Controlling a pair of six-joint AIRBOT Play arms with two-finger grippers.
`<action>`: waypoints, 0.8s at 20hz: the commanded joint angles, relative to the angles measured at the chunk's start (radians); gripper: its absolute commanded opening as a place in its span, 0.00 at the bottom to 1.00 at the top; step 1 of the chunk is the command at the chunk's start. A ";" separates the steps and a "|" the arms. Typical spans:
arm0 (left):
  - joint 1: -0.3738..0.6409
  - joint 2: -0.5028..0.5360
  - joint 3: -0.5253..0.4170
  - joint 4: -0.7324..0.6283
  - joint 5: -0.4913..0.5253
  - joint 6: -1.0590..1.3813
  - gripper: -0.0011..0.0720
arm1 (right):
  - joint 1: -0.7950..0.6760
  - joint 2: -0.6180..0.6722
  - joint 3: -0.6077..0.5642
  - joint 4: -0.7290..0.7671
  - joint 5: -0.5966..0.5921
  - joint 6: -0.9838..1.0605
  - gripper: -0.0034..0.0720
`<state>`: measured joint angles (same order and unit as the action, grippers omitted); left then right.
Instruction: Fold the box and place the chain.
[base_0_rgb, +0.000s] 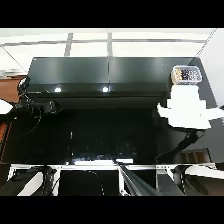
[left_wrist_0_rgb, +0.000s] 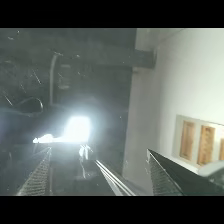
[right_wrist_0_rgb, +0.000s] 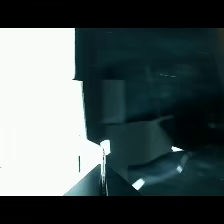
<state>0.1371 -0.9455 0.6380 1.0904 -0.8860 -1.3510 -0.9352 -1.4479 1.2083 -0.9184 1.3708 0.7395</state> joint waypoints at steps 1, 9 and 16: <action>0.000 -0.002 -0.001 0.009 0.039 0.002 0.98 | 0.101 0.148 -0.167 0.113 -0.008 -0.002 0.06; -0.005 -0.038 -0.001 -0.163 0.045 0.041 0.98 | 0.557 0.388 -0.600 0.440 -0.194 -0.072 0.06; -0.197 -0.146 0.033 -0.578 0.056 0.436 0.97 | 0.873 0.410 -0.873 0.900 -0.510 -0.381 0.06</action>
<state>0.0174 -1.0332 0.6479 0.6559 -0.8318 -1.0248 -0.1837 -1.0477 0.4126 -0.1768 0.9943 0.4515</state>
